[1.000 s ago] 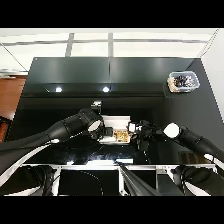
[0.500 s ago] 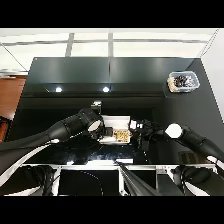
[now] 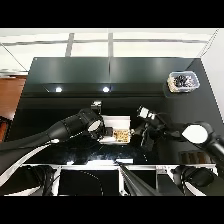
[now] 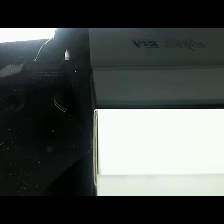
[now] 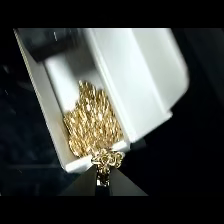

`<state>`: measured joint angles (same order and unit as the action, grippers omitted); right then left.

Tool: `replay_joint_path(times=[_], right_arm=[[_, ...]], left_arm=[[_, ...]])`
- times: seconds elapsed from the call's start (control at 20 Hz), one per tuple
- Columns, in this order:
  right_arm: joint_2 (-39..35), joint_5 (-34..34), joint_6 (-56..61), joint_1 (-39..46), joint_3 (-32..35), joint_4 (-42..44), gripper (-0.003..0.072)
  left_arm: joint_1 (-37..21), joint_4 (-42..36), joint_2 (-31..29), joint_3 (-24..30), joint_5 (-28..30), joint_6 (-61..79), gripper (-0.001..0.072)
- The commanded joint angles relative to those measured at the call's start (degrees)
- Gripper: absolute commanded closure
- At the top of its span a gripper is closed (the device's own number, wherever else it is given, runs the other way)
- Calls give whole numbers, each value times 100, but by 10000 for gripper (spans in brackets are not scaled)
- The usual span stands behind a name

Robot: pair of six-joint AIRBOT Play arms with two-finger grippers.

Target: Fold the box and place the chain.

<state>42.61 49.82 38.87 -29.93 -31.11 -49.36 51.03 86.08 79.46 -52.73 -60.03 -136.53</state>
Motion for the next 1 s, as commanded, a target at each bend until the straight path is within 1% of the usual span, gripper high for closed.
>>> replay_joint_path(times=[0.0,0.1,0.15,0.25,0.4,0.45,0.5,0.55,0.65,0.85,0.95], right_arm=[[-315,341,616,-7,-640,820,672],[-315,166,629,-7,-887,1550,672],[-310,28,684,-7,-890,1781,672],[-197,-9,789,-7,-870,1735,672],[168,-35,807,-92,-776,1690,667],[293,-96,892,-103,-761,1593,556],[387,-168,1174,-98,-761,1447,239],[409,-254,1353,-74,-763,1257,101],[382,-177,1362,87,-769,1091,101],[144,348,1362,780,-769,1095,102],[-7,623,1362,1095,-769,1095,102]], left_arm=[[-2,0,2,2,7,2,680],[-2,0,2,2,35,2,680],[-2,0,2,2,35,2,680],[-4,0,2,2,44,2,680],[-2,0,2,2,50,2,680],[-4,2,2,2,50,2,680],[-2,0,2,2,52,2,680],[-4,0,2,2,120,0,680],[-2,-2,2,2,306,2,680],[-4,-2,0,0,271,289,680],[-35,24,0,-39,61,271,681]])
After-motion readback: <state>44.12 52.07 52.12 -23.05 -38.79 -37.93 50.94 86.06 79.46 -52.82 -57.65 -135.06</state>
